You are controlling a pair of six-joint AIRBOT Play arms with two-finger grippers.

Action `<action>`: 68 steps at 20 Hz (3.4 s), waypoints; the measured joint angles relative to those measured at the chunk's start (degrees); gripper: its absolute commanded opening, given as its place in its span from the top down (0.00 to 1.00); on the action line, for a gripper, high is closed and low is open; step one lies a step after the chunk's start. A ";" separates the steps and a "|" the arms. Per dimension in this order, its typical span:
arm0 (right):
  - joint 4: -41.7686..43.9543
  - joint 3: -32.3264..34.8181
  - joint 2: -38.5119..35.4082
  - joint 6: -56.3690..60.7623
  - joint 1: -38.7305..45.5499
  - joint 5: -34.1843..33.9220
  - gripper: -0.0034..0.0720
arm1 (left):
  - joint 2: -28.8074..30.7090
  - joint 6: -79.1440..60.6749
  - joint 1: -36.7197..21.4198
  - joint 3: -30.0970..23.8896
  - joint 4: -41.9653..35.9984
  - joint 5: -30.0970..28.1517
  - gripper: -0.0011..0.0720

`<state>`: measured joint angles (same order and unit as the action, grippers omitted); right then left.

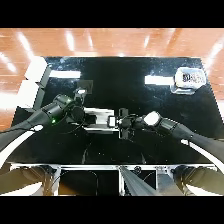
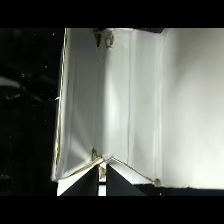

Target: Fold the box and place the chain.

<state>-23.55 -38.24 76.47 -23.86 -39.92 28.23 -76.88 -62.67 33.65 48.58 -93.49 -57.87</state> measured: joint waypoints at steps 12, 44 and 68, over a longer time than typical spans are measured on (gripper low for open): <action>2.54 -0.35 0.92 -0.61 -0.17 -0.02 0.31 | -0.04 -0.13 0.00 0.02 -0.35 0.02 0.96; -6.58 -0.33 -7.74 83.49 30.23 37.55 0.92 | -0.13 -0.11 0.00 0.02 -0.48 0.02 0.96; -8.44 -3.41 0.68 100.65 15.85 21.77 0.21 | -0.17 -0.11 0.00 0.02 -1.95 0.07 0.96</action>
<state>-31.99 -41.65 77.14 76.79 -24.08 50.00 -77.06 -62.78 33.65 48.60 -95.44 -57.80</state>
